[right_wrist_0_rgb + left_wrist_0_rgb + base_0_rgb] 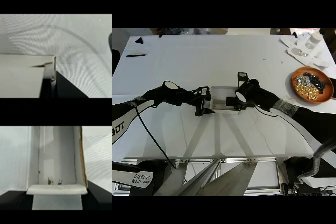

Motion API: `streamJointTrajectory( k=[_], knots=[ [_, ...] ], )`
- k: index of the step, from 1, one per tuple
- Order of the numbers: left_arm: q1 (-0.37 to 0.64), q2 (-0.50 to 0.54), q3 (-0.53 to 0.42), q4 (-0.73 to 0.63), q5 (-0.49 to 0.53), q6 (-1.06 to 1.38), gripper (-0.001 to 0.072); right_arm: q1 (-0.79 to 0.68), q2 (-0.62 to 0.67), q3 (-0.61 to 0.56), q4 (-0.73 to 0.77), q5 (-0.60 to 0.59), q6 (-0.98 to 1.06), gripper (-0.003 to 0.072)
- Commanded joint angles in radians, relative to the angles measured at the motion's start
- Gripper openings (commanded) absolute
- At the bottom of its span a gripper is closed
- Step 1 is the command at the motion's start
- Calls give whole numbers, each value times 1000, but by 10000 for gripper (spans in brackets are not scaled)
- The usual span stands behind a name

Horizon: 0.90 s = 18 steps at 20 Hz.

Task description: Fold the box and place the chain.

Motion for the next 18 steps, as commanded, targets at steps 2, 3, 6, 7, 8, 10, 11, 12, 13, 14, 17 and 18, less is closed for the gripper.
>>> streamJointTrajectory(
  k=[2, 3, 6, 7, 8, 10, 11, 12, 13, 14, 17, 18],
  knots=[
    [0, 1, 0, 0, 0, 2, 346, 1, -2, 2, -3, -52, 28, 14],
    [0, 1, 0, 0, 0, 2, 346, 1, 1, 2, -3, -51, 25, 15],
    [0, 1, 0, 0, 0, 2, 346, 1, 29, 2, -3, -56, 24, 471],
    [0, 1, 0, 0, 0, 2, 346, 1, 49, 2, -3, -51, 19, 471],
    [0, 1, 0, 0, 0, 2, 346, 1, 74, 2, -3, -47, 16, 471],
    [0, 1, 0, 0, 0, 2, 346, 1, 136, 2, -10, -20, -4, 471],
    [0, 1, 0, 0, 0, 2, 346, 0, 167, 2, -14, -5, -33, 471],
    [0, 1, 0, 0, 0, 2, 346, -5, 199, 2, -14, 16, -56, 471],
    [0, 1, 0, 0, 0, 2, 346, -15, 236, 2, -14, 46, -72, 471],
    [0, 1, 0, 0, 0, 2, 346, -27, 274, 2, -14, 75, -95, 471],
    [0, 1, 0, 0, 0, 2, 346, -85, 376, 2, -24, 144, -202, 470],
    [0, 1, 0, 0, 0, 2, 346, -113, 407, 2, -37, 174, -224, 469]
  ],
)
